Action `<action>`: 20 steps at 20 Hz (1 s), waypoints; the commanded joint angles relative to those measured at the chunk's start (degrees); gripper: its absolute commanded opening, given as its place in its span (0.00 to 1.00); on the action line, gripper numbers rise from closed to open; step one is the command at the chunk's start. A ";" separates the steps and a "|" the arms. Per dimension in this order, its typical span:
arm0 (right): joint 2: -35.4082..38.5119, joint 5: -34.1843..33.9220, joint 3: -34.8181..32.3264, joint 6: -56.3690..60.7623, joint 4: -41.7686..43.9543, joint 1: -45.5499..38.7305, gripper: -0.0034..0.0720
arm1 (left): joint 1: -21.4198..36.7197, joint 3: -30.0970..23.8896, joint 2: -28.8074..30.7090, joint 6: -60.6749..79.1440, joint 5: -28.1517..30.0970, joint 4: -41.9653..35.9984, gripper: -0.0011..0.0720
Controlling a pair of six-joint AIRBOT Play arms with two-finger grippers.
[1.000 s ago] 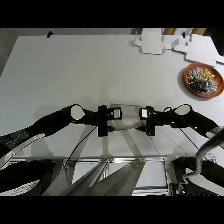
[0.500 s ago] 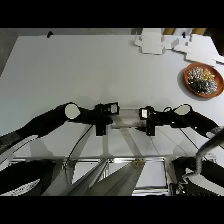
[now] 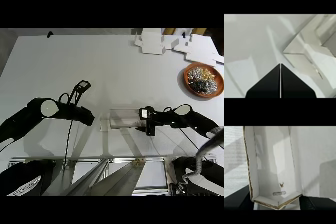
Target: Fold the box and place the chain.
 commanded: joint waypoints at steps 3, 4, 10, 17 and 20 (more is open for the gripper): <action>0.02 0.00 0.02 0.02 0.02 0.02 0.41 | -1.16 -3.30 -7.82 -11.21 1.29 -7.91 0.02; 0.02 0.00 0.00 0.02 0.02 0.02 0.41 | -1.97 -3.30 -8.98 -11.17 2.27 -10.14 0.02; 0.02 0.00 0.00 0.02 0.02 0.02 0.41 | -3.96 -3.04 -10.12 -9.90 5.16 -17.79 0.03; 0.02 0.00 0.00 0.02 0.02 0.02 0.41 | -3.98 -1.53 -4.31 -9.90 5.29 -18.53 0.04; 0.02 0.00 0.00 0.02 0.02 0.02 0.41 | -4.98 -1.55 -4.02 -9.88 5.49 -19.80 0.17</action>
